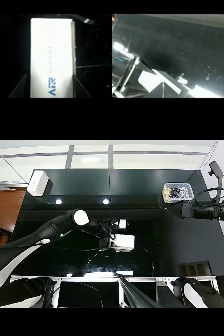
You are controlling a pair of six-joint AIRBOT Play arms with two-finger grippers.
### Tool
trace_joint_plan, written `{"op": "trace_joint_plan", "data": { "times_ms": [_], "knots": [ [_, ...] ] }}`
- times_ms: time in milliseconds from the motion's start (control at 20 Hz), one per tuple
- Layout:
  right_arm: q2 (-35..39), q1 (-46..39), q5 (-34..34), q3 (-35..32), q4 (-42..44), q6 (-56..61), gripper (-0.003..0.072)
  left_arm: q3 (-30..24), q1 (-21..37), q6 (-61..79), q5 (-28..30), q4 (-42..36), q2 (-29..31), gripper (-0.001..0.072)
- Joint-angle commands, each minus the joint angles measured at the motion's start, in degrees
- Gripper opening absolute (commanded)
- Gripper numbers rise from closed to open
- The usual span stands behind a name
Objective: Fold the box and place the chain.
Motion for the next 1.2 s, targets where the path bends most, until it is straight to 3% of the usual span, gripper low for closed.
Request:
{"op": "trace_joint_plan", "data": {
  "times_ms": [0, 1150],
  "knots": [
    [0.07, -0.04, -0.15, 0.07, -0.07, 0.17, 0.0011, 0.68, -0.44, -0.2, -0.98, -1.01, -1.55, 0.071],
    [0.07, -0.04, -0.63, 0.04, -0.31, 0.2, 0.0011, 2.67, -0.68, -6.86, -2.71, 0.17, -1.57, 0.071]
  ]
}}
